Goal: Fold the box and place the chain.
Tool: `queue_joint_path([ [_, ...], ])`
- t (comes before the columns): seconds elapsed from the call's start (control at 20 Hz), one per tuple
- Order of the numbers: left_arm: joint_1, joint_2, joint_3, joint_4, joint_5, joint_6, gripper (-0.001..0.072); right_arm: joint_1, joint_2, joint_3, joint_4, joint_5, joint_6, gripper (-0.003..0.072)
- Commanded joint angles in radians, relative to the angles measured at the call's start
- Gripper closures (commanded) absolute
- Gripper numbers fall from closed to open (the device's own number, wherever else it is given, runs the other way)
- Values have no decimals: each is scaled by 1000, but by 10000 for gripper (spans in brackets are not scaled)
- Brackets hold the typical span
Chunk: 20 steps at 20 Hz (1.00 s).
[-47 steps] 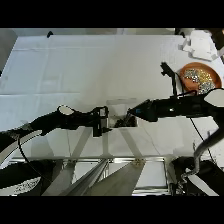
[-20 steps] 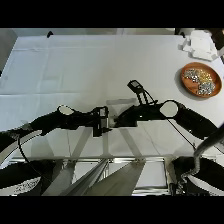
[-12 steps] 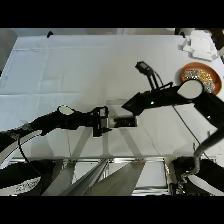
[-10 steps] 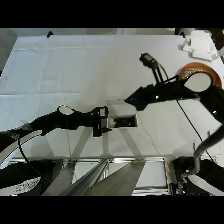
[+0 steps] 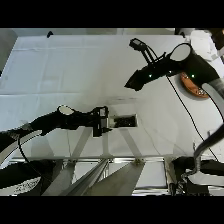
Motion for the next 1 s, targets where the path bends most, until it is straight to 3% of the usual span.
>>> queue_joint_path([
  [0.0,0,0,-1,0,0,0,437,20,-103,52,-107,87,-154,485],
  [0.2,0,0,-1,0,0,0,437,56,-193,51,-108,224,-174,485],
  [0.35,0,0,-1,0,0,0,437,92,-167,51,-99,296,-174,485],
  [0.7,0,0,-1,0,1,0,437,140,-60,37,-69,346,-175,483],
  [0.95,0,0,-1,0,0,0,437,158,-28,-72,-66,337,-173,484],
])
